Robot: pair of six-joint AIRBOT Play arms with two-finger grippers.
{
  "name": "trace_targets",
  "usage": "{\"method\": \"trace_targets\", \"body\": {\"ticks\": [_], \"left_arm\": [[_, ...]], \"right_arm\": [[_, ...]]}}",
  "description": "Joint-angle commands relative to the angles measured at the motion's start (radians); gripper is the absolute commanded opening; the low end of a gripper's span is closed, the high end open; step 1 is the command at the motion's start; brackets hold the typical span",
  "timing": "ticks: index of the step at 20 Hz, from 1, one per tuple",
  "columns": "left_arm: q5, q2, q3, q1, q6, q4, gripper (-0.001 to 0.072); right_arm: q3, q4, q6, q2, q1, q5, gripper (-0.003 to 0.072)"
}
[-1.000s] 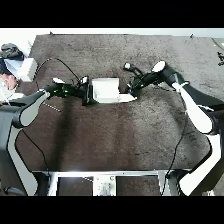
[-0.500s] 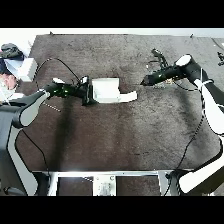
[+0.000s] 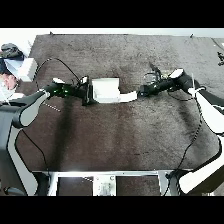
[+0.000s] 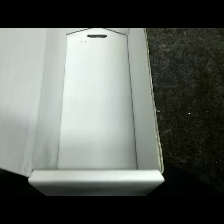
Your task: Fold the box and place the chain.
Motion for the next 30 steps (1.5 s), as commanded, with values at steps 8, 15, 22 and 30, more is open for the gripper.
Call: {"method": "trace_targets", "body": {"ticks": [8,15,22,30], "left_arm": [[0.001,0.000,0.000,0.000,0.000,0.001,0.0326],[0.001,0.000,0.000,0.000,0.000,0.000,0.0326],[0.001,0.000,0.000,0.000,0.000,0.000,0.0326],[0.001,0.000,0.000,0.000,0.000,0.000,0.0326]], "right_arm": [[-0.008,0.261,-0.158,0.002,0.069,0.072,0.0524],[0.024,0.254,-0.093,0.002,0.129,0.058,0.0524],[0.088,0.114,0.004,0.002,0.208,0.017,0.0428],[0.130,-0.159,0.180,0.001,0.278,-0.075,0.0400]]}}
